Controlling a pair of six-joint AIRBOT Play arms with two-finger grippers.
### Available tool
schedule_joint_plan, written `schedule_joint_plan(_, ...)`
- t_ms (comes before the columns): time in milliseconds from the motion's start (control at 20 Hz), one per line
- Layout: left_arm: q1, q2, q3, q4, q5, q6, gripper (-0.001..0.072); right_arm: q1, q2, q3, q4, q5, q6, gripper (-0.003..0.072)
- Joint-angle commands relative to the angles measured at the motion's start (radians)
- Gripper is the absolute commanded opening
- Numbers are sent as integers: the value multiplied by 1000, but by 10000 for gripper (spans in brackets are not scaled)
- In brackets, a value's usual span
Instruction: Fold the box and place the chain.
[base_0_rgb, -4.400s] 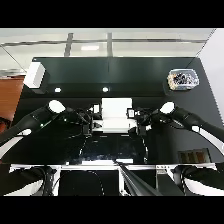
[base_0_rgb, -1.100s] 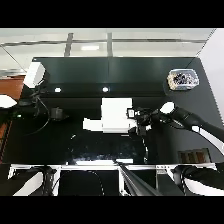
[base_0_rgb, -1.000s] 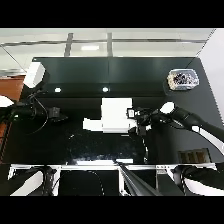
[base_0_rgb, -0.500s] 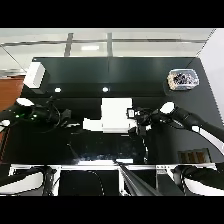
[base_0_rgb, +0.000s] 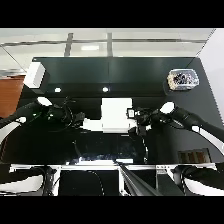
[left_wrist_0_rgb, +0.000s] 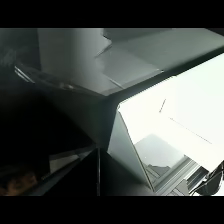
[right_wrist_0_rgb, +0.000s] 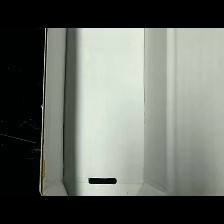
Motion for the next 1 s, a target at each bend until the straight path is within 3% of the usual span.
schedule_joint_plan(0, -21, -18, 11, -19, -16, 9, 27, 1, 0, 0, 0, 0, 0, 304)
schedule_joint_plan(350, -57, -19, 11, -89, -6, 69, 27, 1, 0, 0, 0, 0, 0, 303)
schedule_joint_plan(950, -57, -18, 37, -94, -61, 112, 27, 1, 0, 0, 0, 0, 0, 304)
